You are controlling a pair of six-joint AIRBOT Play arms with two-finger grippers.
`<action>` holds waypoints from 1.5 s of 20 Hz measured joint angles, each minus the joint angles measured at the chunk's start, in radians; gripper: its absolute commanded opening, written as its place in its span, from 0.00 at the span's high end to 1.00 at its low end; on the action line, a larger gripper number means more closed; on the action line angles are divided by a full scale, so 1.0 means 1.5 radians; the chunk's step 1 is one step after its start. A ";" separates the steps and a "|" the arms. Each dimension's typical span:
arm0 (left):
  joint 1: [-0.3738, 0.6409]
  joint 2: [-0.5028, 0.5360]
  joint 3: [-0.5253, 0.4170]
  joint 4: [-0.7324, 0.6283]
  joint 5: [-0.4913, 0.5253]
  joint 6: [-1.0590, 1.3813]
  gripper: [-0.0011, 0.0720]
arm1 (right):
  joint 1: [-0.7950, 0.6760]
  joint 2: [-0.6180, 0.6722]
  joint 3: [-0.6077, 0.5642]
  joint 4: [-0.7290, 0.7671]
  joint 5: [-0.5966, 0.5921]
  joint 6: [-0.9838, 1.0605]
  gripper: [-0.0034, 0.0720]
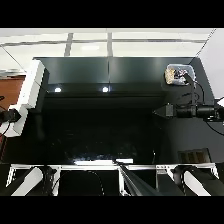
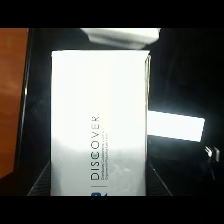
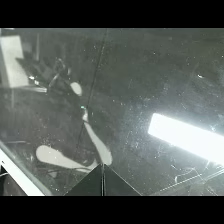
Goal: Fold the box and place the chain.
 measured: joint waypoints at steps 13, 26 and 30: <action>-0.024 -0.097 0.048 -0.090 0.099 0.080 0.01 | 0.016 0.000 0.000 0.004 -0.020 0.013 0.93; -0.345 0.083 0.001 -0.392 -0.001 -0.013 0.95 | 0.182 -0.006 -0.014 -0.163 -0.367 0.006 0.93; -0.461 0.149 -0.109 -0.348 0.120 -0.016 0.95 | 0.192 -0.009 -0.032 -0.203 -0.409 0.006 0.93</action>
